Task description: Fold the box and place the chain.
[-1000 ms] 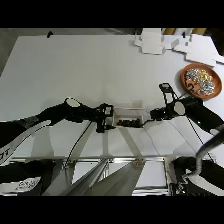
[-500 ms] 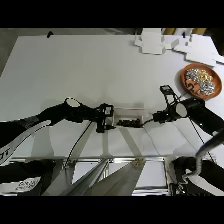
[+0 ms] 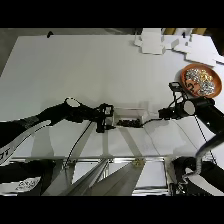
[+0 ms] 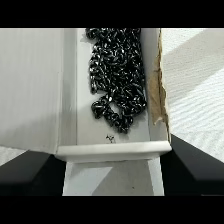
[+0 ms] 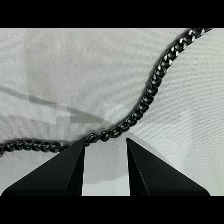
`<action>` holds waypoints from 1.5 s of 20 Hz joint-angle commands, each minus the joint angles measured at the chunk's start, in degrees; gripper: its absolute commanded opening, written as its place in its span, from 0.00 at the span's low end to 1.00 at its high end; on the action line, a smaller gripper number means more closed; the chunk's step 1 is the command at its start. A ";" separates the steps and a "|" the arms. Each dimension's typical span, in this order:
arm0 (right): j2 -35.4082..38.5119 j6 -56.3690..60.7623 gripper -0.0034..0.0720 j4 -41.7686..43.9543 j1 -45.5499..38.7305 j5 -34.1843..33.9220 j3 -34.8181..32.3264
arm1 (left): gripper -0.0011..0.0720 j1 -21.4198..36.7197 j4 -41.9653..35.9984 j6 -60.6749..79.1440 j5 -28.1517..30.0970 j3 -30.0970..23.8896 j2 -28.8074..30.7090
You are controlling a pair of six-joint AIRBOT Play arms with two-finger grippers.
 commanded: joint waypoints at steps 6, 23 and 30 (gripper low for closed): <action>-2.36 0.17 0.39 1.46 -0.37 0.04 0.00 | 0.68 -0.02 0.00 0.00 0.02 -0.02 0.02; -4.33 0.68 0.35 1.29 -0.39 1.07 -0.02 | 0.68 -0.02 0.00 0.00 0.02 -0.02 0.02; -5.16 -1.88 0.07 1.40 -0.33 1.42 0.00 | 0.68 -0.02 0.00 0.00 0.02 -0.02 0.02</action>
